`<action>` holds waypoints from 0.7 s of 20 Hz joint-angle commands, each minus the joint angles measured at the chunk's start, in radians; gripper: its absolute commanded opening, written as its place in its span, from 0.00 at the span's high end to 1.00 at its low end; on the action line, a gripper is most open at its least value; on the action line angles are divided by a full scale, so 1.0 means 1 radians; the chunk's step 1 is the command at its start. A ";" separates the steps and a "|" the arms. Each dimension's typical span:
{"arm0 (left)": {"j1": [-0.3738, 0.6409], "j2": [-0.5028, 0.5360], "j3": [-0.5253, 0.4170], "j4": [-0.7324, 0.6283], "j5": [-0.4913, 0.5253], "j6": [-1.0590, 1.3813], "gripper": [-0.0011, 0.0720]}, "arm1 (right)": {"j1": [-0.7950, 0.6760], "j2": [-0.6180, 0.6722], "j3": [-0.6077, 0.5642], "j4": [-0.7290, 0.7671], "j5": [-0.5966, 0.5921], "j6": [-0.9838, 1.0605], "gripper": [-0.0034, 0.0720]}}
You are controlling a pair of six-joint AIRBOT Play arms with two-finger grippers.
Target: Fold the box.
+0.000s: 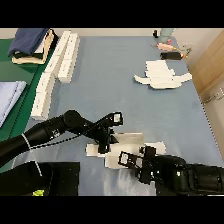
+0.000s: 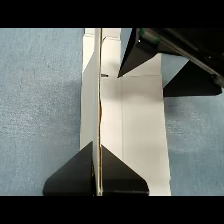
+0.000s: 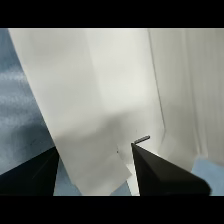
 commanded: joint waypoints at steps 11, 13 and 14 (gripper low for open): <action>0.000 0.000 0.000 0.000 0.000 0.000 0.96 | -0.006 0.077 0.095 -0.215 0.195 0.463 0.02; 0.000 0.000 0.000 0.000 0.000 0.000 0.96 | -0.006 0.077 0.095 -0.213 0.195 0.449 0.01; 0.000 0.000 0.000 0.000 0.000 0.000 0.96 | -0.005 0.078 0.095 -0.207 0.193 0.415 0.00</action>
